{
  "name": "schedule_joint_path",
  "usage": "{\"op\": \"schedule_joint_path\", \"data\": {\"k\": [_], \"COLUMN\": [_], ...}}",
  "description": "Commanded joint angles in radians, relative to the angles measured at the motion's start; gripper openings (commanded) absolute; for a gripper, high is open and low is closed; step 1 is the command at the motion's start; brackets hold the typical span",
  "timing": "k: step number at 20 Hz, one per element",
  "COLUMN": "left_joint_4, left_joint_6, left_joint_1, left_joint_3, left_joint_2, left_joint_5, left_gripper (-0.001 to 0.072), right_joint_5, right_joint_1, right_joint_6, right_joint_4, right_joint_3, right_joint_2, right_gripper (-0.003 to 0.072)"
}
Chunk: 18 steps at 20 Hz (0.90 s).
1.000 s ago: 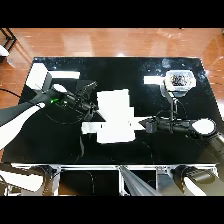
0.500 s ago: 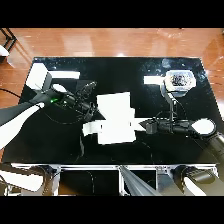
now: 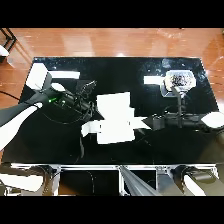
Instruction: Fold the box and place the chain.
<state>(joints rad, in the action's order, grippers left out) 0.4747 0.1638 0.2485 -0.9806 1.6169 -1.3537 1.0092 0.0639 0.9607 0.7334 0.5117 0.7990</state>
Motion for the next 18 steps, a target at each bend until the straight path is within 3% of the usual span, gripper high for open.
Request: {"op": "schedule_joint_path", "data": {"k": [1,5,9,12,18], "left_joint_4": [0.076,0.068,0.014,-0.068,0.034], "left_joint_6": [-0.013,-0.12,-0.217,-0.321,-0.386], "left_joint_1": [0.039,0.106,0.15,0.156,0.158], "left_joint_3": [0.019,0.086,0.248,0.362,0.373], "left_joint_2": [-0.072,-0.172,-0.282,-0.354,-0.356], "left_joint_5": [0.068,0.176,0.349,0.461,0.457], "left_gripper": [0.0017,0.0017,0.0017,0.0019,0.0021], "right_joint_5": [0.1,-0.106,0.052,0.077,0.033], "right_joint_1": [-0.133,-0.196,-0.119,-0.029,0.132], "right_joint_6": [0.0,0.0,-0.269,-0.32,-0.424], "right_joint_4": [0.116,0.082,0.117,0.172,0.276], "right_joint_3": [0.098,0.107,0.104,0.094,0.071], "right_joint_2": [-0.001,-0.001,-0.001,0.0,0.002], "right_gripper": [0.0699,0.0699,0.0699,0.0699,0.0699]}}
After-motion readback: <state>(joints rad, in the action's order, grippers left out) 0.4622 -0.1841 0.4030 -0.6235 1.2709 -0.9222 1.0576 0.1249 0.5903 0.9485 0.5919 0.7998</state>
